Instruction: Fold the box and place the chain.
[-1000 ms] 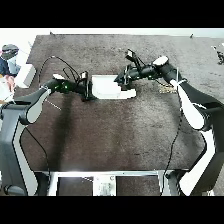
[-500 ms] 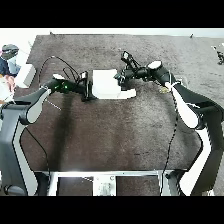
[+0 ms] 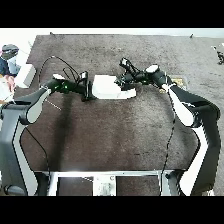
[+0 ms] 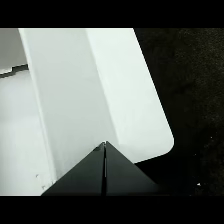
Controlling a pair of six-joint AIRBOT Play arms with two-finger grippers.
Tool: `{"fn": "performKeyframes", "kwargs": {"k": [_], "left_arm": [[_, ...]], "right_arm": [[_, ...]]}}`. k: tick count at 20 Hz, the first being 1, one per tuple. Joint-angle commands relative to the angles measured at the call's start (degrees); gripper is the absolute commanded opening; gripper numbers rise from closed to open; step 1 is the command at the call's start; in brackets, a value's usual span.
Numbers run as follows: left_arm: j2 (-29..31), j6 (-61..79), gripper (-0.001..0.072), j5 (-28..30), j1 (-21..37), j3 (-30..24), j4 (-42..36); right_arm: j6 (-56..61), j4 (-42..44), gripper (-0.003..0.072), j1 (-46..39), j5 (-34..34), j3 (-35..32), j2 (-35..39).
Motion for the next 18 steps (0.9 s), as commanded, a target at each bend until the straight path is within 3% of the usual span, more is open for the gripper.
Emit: {"fn": "performKeyframes", "kwargs": {"k": [1, 4, 8, 9, 10, 11, 18], "left_arm": [[0.0, 0.0, 0.0277, 0.0, 0.0, 0.0, 0.0], [0.0, 0.0, 0.0277, 0.0, 0.0, 0.0, 0.0], [0.0, 0.0, 0.0277, 0.0, 0.0, 0.0, 0.0], [0.0, 0.0, 0.0277, 0.0, 0.0, 0.0, 0.0], [0.0, 0.0, 0.0277, 0.0, 0.0, 0.0, 0.0], [0.0, 0.0, 0.0277, 0.0, 0.0, 0.0, 0.0], [0.0, 0.0, 0.0277, 0.0, 0.0, 0.0, 0.0]], "right_arm": [[0.0, -0.3, 0.0012, 0.0, 0.0, 0.1, 1.3], [0.2, -2.0, 0.0012, -0.4, 0.9, 0.1, 6.7], [1.7, -15.7, 0.0013, -1.4, 9.9, 0.1, 14.0], [3.1, -18.9, 0.0141, -1.6, 12.2, 0.1, 14.6], [4.1, -21.9, 0.0571, -1.6, 14.2, 0.0, 14.5], [4.0, -23.9, 0.0681, -1.4, 15.4, -0.3, 14.1], [3.2, -25.7, 0.0676, 0.6, 14.4, -1.7, 7.7]]}}
